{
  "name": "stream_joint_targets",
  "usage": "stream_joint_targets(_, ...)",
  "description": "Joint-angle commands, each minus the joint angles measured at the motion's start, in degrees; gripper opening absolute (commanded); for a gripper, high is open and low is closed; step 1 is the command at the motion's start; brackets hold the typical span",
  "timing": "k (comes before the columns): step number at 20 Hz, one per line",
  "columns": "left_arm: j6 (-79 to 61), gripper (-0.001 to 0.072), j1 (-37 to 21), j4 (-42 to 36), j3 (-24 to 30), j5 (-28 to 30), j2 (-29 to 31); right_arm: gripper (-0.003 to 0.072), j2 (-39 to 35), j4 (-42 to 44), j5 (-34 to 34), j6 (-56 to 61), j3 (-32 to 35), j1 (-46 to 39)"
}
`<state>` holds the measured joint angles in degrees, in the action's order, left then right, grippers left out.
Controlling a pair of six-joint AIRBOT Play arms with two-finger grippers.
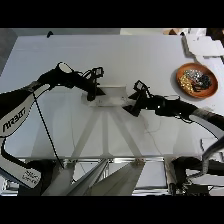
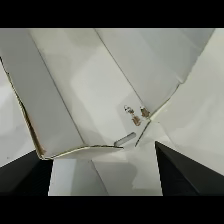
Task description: Fold the box and place the chain.
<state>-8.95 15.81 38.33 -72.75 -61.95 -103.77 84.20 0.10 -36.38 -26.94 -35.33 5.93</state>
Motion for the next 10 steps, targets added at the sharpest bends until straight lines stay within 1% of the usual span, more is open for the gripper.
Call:
stream_joint_targets(1, 0.0, 0.0013, 0.0, 0.0, 0.0, 0.0, 0.0, 0.0694, 0.0, 0.1, -0.1, 2.7, -0.3, -1.0)
stream_joint_targets(2, 0.0, 0.0013, 0.0, 0.0, 0.0, 0.0, 0.0, 0.0694, 0.0, 0.0, -0.1, 3.0, -0.7, -0.9)
stream_joint_targets(8, 0.0, 0.0013, 0.0, 0.0, 0.0, 0.0, 0.0, 0.0694, 0.1, -0.7, -2.1, -4.7, -4.0, -0.9)
stream_joint_targets(10, 0.0, 0.0013, 0.0, 0.0, 0.0, 0.0, 0.0, 0.0694, 0.7, -4.6, -2.4, -4.9, -5.3, -0.9)
